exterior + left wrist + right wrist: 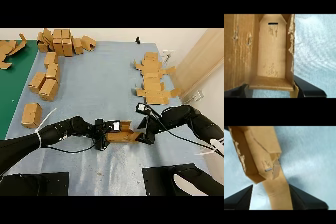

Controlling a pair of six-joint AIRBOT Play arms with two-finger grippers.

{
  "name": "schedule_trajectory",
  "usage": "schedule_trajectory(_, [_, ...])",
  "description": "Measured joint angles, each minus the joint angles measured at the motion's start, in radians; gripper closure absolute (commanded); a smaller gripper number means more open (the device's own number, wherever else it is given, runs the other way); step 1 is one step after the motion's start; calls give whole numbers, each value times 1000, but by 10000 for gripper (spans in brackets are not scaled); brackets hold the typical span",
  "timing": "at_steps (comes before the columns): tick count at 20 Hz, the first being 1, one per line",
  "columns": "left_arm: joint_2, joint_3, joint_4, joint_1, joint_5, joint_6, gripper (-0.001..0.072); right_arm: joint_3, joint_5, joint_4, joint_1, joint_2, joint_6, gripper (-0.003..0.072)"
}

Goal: Fold the box.

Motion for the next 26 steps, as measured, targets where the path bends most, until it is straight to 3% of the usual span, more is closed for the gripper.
schedule_trajectory(5, [0,0,0,0,0,0,228,0,-53,31,-7,36,489,-23])
schedule_trajectory(11, [0,0,0,0,0,0,228,0,-32,49,-8,44,827,-20])
schedule_trajectory(12, [0,0,0,0,0,0,228,0,-26,51,-8,45,862,18])
schedule_trajectory(13, [0,0,0,0,0,0,228,0,-24,54,-8,45,900,288])
schedule_trajectory(14, [0,0,0,0,0,0,228,0,-23,58,-8,45,937,627])
schedule_trajectory(15, [0,0,0,0,-1,0,228,0,-21,61,-8,45,968,682])
schedule_trajectory(22, [11,-1,11,8,-25,-45,228,0,-14,75,-8,45,1079,682])
schedule_trajectory(26, [40,-7,27,60,-107,-58,228,0,-10,76,-8,45,1091,682])
